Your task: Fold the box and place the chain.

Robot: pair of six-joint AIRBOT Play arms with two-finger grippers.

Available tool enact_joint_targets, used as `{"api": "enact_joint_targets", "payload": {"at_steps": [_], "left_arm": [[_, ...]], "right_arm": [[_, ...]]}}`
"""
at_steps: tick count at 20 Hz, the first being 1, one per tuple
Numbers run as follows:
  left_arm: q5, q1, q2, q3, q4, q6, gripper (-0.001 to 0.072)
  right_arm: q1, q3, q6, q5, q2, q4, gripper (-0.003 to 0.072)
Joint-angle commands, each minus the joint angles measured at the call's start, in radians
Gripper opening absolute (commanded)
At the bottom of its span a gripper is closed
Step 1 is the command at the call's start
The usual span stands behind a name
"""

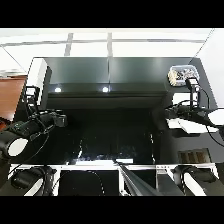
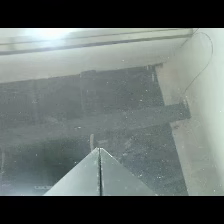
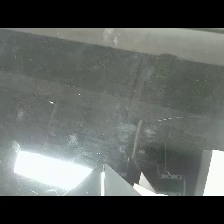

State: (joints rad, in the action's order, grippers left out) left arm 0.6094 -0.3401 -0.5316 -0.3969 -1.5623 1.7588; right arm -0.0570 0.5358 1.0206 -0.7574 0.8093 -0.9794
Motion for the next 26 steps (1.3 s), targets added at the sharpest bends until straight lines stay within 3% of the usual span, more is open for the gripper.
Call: {"api": "enact_joint_targets", "payload": {"at_steps": [1,15,21,22,23,24,25,26], "left_arm": [[0.000,0.000,0.001,0.000,0.000,0.000,0.0027],[-0.006,0.000,0.001,0.000,0.000,0.000,0.0027],[-0.196,0.000,-0.025,0.001,0.000,0.000,0.0031],[-0.230,0.000,-0.041,0.000,0.009,0.003,0.0056],[-0.253,0.000,-0.062,0.000,0.009,0.002,0.0233],[-0.268,0.001,-0.090,0.000,0.004,0.001,0.0586],[-0.273,0.006,-0.121,-0.003,-0.002,-0.001,0.0710],[-0.261,0.013,-0.153,-0.010,-0.005,-0.002,0.0710]], "right_arm": [[0.001,0.000,0.000,-0.001,0.001,0.000,0.0022],[0.001,0.000,0.000,0.000,0.001,0.003,0.0021],[0.002,0.000,0.000,0.202,0.006,0.226,0.0022],[0.002,0.000,0.000,0.264,0.009,0.228,0.0022],[0.003,0.000,0.000,0.316,0.015,0.228,0.0022],[0.003,0.000,0.001,0.354,0.023,0.228,0.0027],[0.003,0.000,0.008,0.384,0.034,0.228,0.0267],[0.003,0.000,0.008,0.389,0.043,0.227,0.0720]]}}
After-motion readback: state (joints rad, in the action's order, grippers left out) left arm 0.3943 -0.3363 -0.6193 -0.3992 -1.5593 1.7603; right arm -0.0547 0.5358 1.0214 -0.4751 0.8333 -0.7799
